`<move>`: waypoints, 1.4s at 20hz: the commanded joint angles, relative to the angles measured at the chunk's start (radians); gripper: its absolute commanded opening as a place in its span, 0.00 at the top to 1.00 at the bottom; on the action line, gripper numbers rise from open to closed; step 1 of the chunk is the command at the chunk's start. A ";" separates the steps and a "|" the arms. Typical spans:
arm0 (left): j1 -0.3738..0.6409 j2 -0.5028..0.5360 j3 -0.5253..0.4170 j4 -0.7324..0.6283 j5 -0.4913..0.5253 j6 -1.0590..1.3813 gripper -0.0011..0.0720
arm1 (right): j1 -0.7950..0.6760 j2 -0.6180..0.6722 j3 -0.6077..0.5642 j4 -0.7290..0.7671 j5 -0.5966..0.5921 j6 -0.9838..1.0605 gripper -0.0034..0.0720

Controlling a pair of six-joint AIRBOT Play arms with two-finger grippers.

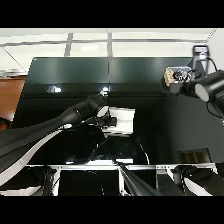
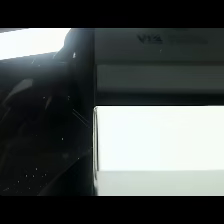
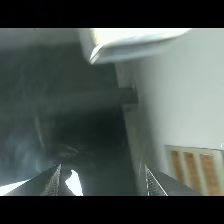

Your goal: Fold the box and place the chain.

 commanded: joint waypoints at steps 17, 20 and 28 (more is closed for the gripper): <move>0.001 0.000 0.002 0.010 -0.005 0.000 0.94 | -0.414 -0.898 0.708 0.611 -0.163 -0.016 0.24; 0.001 0.000 0.002 0.010 -0.005 0.000 0.94 | -0.413 -0.921 0.708 0.622 -0.162 -0.018 0.24; 0.001 0.000 0.002 0.010 -0.005 0.000 0.94 | -0.414 -0.810 0.759 0.627 -0.048 -0.231 0.94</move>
